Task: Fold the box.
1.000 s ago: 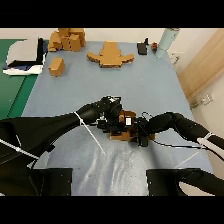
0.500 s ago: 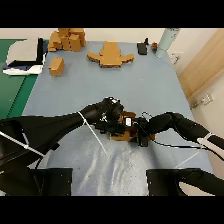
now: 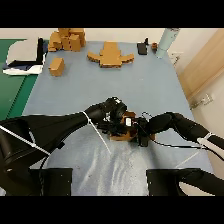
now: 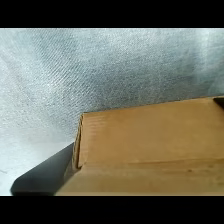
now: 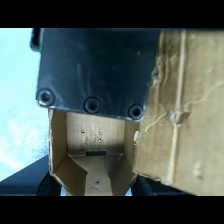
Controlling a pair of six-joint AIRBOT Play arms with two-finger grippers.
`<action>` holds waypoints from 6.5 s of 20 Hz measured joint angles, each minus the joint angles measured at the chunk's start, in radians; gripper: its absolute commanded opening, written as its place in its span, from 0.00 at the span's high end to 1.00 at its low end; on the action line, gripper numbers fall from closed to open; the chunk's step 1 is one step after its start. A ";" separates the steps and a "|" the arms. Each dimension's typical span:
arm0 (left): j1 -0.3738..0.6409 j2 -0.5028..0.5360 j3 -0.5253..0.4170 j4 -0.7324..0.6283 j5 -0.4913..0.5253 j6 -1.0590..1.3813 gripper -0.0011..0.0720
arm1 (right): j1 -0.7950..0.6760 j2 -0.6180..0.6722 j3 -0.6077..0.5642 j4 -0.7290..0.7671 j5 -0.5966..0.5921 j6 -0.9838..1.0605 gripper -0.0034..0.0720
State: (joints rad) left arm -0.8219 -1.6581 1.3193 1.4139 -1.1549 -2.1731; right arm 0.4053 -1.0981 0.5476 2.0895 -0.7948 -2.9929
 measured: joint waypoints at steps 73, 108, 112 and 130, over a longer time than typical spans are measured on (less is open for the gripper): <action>0.549 -0.003 0.204 -0.542 -0.305 1.013 0.97 | 0.000 0.000 0.000 0.000 0.000 0.001 0.29; 0.412 0.251 -0.575 -1.007 0.419 2.571 0.02 | -0.001 0.000 0.000 -0.002 0.000 0.000 0.29; 0.397 0.246 -0.570 -1.007 0.419 2.571 0.02 | -0.001 0.000 0.000 -0.003 -0.002 0.000 0.29; 0.351 0.243 -0.567 -1.009 0.429 2.554 0.02 | 0.000 0.000 0.000 0.000 0.000 0.000 0.29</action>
State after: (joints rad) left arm -0.4709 -1.4147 0.7521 0.4049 -0.7261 0.3805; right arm 0.4049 -1.0981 0.5476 2.0895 -0.7948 -2.9929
